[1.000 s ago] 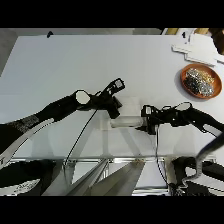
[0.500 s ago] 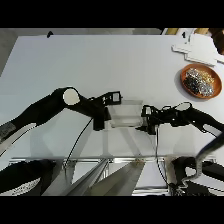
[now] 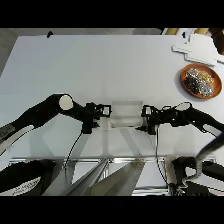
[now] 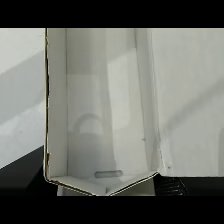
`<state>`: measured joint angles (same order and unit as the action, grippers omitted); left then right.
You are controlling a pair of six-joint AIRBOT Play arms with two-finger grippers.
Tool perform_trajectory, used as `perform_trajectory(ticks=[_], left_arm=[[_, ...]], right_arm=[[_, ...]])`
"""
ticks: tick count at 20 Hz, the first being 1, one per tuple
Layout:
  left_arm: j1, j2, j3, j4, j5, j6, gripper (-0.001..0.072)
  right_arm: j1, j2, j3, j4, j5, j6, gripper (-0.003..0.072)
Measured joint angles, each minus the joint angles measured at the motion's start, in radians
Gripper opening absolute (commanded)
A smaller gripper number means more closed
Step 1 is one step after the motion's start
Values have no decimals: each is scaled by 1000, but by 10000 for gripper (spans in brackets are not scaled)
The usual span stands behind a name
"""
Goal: Fold the box and place the chain.
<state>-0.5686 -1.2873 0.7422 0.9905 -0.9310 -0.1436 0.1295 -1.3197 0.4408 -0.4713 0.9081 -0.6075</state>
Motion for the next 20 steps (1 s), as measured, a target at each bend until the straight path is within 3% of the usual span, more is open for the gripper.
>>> perform_trajectory(ticks=[6, 18, 20], left_arm=[[1, -57, -15, -147, 50, 298, 312], [-47, -74, -17, -281, 116, 404, 310], [-55, -76, -17, -293, 119, 406, 195]], right_arm=[[0, 0, 0, 0, 0, 0, 343], [0, 0, 0, 0, 0, 0, 343], [0, 0, 0, 0, 0, 0, 343]])
